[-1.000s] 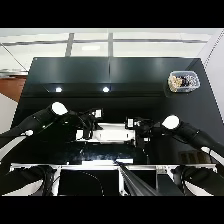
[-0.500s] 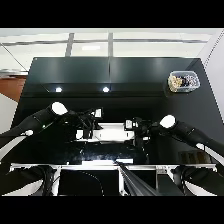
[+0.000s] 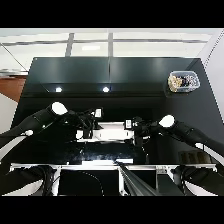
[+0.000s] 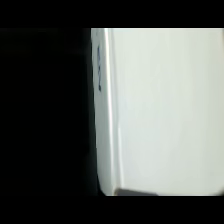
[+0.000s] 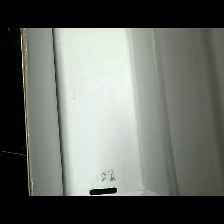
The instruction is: Fold the box and place the chain.
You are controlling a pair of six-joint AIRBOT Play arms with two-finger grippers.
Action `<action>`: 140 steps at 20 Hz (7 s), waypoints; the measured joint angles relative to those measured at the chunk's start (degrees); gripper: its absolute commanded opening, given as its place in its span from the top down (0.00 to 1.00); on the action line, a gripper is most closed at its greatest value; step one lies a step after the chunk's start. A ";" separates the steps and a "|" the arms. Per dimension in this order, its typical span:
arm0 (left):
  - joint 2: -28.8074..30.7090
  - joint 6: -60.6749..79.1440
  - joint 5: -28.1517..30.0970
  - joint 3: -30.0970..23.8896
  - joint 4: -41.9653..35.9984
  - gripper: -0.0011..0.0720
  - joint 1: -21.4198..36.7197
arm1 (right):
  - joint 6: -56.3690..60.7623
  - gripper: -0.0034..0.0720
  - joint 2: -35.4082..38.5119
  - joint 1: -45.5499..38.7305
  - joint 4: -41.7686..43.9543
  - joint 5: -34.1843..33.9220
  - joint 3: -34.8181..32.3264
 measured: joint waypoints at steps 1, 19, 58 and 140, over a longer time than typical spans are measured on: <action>0.00 0.00 0.02 0.00 0.00 0.94 0.00 | 0.17 0.03 -0.04 0.00 -0.04 -0.17 0.00; 0.00 0.02 -0.02 0.00 0.02 0.87 0.00 | 3.04 0.03 -0.09 -0.04 -2.75 -0.04 0.00; 9.60 -37.64 3.32 0.87 -6.73 0.95 2.47 | 5.09 0.33 -0.09 0.66 -1.03 -5.64 0.00; 4.46 -8.79 8.41 -5.01 -2.08 0.77 -3.10 | 5.09 0.33 -0.09 0.66 -1.03 -5.68 0.00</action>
